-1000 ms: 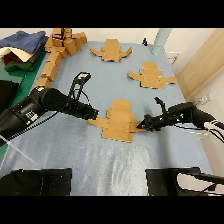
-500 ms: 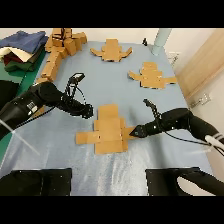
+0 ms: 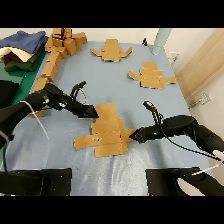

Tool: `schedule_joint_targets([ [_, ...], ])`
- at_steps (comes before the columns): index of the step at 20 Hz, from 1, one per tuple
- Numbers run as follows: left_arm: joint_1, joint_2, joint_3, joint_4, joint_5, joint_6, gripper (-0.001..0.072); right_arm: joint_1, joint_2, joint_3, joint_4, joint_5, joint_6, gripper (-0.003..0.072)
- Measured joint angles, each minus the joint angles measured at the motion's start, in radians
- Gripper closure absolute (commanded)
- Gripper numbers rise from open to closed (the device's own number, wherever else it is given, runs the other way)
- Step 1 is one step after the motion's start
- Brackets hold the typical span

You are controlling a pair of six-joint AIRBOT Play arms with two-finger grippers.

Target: Fold the box.

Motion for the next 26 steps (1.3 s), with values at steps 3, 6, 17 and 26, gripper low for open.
schedule_joint_targets([
  [3,0.010,-0.101,0.037,-0.128,-0.096,0.113,0.0280,0.002,0.005,-0.001,-0.002,0.002,0.000,0.0683],
  [6,0.011,-0.161,0.061,-0.228,-0.213,0.192,0.0282,0.003,0.007,-0.002,-0.008,0.003,0.001,0.0683],
  [17,0.014,-0.202,0.076,-0.225,-0.346,0.285,0.0697,0.003,0.007,-0.002,-0.019,0.003,0.002,0.0651],
  [26,-0.049,-0.123,0.097,-0.204,-0.249,0.417,0.0702,-0.018,0.008,0.048,-0.197,0.077,0.198,0.0247],
])
